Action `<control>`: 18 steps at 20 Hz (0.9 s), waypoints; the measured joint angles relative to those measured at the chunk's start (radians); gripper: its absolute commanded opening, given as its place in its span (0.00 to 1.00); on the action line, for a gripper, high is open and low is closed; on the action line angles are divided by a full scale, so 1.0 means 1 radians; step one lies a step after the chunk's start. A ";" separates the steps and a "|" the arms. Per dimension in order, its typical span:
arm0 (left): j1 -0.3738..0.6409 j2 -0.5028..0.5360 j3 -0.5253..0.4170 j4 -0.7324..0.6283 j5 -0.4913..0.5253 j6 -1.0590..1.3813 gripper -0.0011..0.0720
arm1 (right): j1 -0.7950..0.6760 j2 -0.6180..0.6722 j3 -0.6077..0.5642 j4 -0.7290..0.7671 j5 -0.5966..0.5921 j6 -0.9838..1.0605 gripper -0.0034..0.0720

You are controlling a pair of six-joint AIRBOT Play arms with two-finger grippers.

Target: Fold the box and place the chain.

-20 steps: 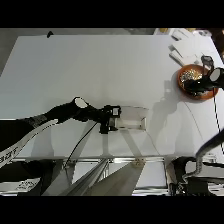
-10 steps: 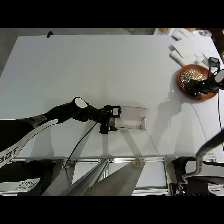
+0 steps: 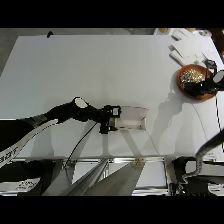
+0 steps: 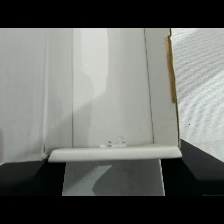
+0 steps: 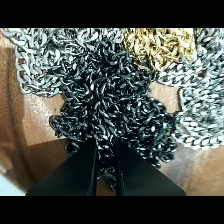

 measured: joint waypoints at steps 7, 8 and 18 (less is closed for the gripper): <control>0.000 0.000 0.000 0.000 0.000 0.000 0.14 | 0.000 0.101 0.000 -0.005 0.005 -0.040 0.07; 0.000 0.000 0.000 0.000 0.000 0.000 0.14 | 0.000 0.110 0.000 -0.005 0.016 -0.043 0.07; 0.000 0.000 0.000 0.000 0.000 0.000 0.14 | 0.000 0.373 0.000 0.079 0.239 -0.113 0.07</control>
